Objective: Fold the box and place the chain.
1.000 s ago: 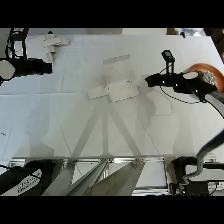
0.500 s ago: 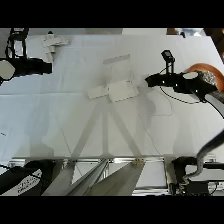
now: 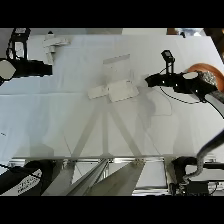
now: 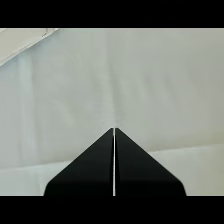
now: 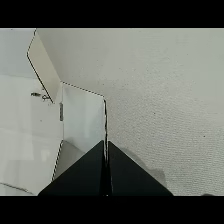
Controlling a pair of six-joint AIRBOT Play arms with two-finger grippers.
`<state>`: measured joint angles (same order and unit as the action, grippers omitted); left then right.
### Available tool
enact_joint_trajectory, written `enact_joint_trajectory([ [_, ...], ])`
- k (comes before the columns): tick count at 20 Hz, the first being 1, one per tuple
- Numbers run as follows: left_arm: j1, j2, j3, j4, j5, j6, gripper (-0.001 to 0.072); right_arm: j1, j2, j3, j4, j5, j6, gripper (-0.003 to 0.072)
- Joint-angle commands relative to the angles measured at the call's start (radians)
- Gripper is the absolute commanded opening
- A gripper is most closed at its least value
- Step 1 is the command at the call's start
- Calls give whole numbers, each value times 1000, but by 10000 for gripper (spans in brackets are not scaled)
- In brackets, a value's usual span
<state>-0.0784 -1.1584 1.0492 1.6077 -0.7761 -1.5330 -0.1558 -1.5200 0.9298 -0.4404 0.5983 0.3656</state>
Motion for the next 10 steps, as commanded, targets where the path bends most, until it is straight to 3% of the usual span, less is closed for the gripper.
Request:
enact_joint_trajectory([
  [1, 2, -20, 0, -1, -11, -5, 11, 0, 1, -1, 0, 0, 0, 9],
  [7, 2, -205, 0, -107, -47, 12, 9, 0, 1, -1, 0, 0, 0, 9],
  [10, 3, -276, 20, -319, -84, 204, 9, 0, 1, -1, 0, 0, 0, 9],
])
